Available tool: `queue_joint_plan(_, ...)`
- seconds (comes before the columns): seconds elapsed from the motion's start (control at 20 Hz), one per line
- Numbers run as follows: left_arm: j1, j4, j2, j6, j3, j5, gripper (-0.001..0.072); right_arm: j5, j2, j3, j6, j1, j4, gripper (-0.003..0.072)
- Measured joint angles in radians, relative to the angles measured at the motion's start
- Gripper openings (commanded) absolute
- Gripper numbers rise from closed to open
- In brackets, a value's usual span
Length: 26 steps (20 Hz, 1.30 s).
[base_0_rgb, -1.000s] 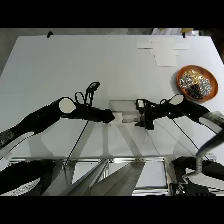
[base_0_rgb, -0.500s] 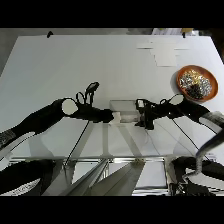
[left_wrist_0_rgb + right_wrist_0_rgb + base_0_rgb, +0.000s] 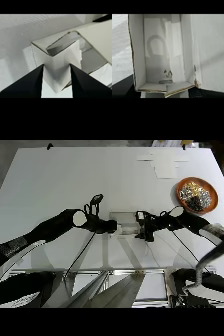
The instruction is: Fold the box and place the chain.
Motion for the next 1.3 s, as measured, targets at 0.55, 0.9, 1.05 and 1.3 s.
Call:
queue_joint_plan(0.55,-0.013,0.211,-0.018,-0.192,0.093,-0.153,0.0351,0.000,0.000,0.000,0.000,0.000,0.000,0.0406)
queue_joint_plan(0.9,-0.046,0.333,-0.096,-0.280,0.258,-0.333,0.0352,0.000,0.000,0.000,0.000,0.000,0.000,0.0406)
queue_joint_plan(1.05,-0.068,0.378,-0.148,-0.330,0.330,-0.425,0.0352,0.000,0.000,0.000,0.000,0.000,0.000,0.0406)
queue_joint_plan(1.3,-0.101,0.418,-0.226,-0.406,0.420,-0.488,0.0335,0.000,0.000,0.000,0.000,0.000,0.000,0.0406)
